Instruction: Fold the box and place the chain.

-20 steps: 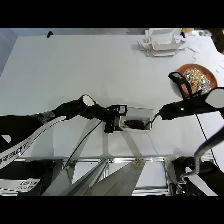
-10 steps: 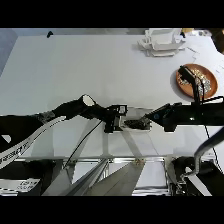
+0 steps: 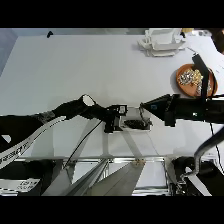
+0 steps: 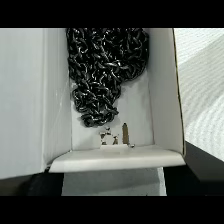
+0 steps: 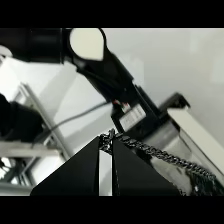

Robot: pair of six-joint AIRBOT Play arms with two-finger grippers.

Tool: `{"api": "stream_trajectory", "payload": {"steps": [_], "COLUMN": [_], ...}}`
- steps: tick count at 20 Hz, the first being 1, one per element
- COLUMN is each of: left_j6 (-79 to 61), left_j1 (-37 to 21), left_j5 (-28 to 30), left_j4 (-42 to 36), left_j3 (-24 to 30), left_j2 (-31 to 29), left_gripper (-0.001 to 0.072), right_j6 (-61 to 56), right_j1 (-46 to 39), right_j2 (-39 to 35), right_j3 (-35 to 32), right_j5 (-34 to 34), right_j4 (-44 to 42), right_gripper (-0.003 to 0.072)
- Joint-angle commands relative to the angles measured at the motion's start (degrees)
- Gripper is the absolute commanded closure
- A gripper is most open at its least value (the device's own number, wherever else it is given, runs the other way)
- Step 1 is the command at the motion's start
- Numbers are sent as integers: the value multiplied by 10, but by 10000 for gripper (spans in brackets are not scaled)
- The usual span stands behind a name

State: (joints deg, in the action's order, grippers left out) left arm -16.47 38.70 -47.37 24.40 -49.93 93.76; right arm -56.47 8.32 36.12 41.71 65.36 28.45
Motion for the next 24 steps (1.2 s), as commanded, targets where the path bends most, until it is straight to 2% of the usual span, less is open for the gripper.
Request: {"api": "stream_trajectory", "payload": {"steps": [1, 6, 11, 15, 24], "left_j6": [0, 0, 0, 0, 0], "left_j1": [0, 0, 0, 0, 0], "left_j5": [0, 0, 0, 0, 0], "left_j4": [0, 0, 0, 0, 0], "left_j3": [0, 0, 0, 0, 0], "left_j2": [0, 0, 0, 0, 0], "left_gripper": [700, 700, 700, 700, 700], "right_j6": [50, 56, 53, 51, 10], "right_j1": [1, 10, 68, 100, 101], "right_j2": [-1, 25, 84, 130, 150], "right_j3": [1, 1, 1, 1, -3], "right_j5": [-35, -34, -16, -14, -17], "right_j4": [-82, -54, 62, 97, 163], "right_gripper": [668, 668, 668, 668, 668]}}
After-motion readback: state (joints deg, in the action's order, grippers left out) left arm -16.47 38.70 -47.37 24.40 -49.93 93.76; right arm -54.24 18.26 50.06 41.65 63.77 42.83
